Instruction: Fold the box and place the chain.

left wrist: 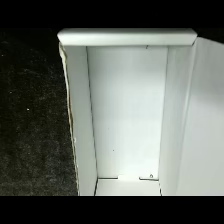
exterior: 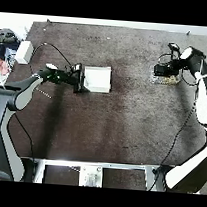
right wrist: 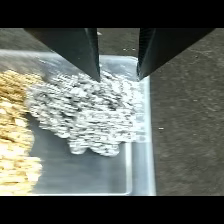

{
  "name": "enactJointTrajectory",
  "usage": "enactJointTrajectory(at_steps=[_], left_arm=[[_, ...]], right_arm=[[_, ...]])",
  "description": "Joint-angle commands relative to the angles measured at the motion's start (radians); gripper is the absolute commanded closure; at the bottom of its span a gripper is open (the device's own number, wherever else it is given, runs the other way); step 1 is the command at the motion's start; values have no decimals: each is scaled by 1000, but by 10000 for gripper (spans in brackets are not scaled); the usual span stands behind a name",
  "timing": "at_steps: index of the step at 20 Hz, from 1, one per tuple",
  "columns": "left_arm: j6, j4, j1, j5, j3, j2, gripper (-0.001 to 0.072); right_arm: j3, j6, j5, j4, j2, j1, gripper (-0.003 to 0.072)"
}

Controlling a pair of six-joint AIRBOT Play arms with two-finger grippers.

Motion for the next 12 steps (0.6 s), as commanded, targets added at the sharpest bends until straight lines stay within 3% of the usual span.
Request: enactJointTrajectory(at_steps=[1, 4, 5, 12], left_arm=[[0, 0, 0, 0, 1, 0, 359], [0, -1, 0, 0, 1, 0, 359], [0, -1, 0, 0, 1, 0, 359], [0, -1, 0, 0, 1, 0, 359]], right_arm=[[-1, -18, -20, 20, -28, 8, 424], [-1, -17, -24, 13, -40, 8, 425], [-1, -17, -25, 0, -40, 8, 474], [-1, -13, -31, -58, -40, 8, 473]])
